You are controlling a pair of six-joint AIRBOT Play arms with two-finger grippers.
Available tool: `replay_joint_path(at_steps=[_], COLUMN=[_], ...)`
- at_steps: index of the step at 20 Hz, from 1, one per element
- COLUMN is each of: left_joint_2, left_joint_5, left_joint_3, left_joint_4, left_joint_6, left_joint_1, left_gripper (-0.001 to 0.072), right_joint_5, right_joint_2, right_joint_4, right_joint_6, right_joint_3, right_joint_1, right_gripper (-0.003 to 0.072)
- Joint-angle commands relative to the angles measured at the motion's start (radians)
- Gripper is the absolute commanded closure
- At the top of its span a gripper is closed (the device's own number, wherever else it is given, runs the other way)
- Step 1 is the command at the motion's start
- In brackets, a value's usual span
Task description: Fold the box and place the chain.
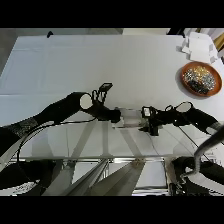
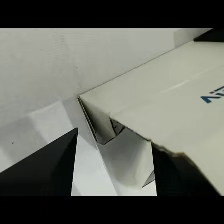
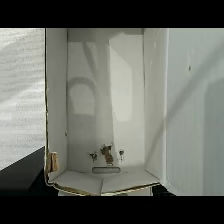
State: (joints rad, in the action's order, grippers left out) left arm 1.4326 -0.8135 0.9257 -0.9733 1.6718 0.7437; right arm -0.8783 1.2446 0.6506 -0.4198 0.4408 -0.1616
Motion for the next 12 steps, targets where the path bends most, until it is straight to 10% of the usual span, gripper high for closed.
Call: replay_joint_path(at_steps=[1,12], left_joint_2=[0.007,0.142], left_joint_5=[0.009,-0.347], left_joint_3=[0.008,0.270], left_joint_4=[-0.060,-0.300], left_joint_6=[0.069,0.394], left_joint_1=[0.021,0.096], left_gripper=[0.0204,0.0222], right_joint_5=[0.000,0.000], right_joint_2=[0.000,0.000], right_joint_4=[0.000,0.000], right_joint_6=[0.000,0.000], right_joint_3=[0.000,0.000], right_joint_1=[0.000,0.000], right_gripper=[0.0280,0.0280])
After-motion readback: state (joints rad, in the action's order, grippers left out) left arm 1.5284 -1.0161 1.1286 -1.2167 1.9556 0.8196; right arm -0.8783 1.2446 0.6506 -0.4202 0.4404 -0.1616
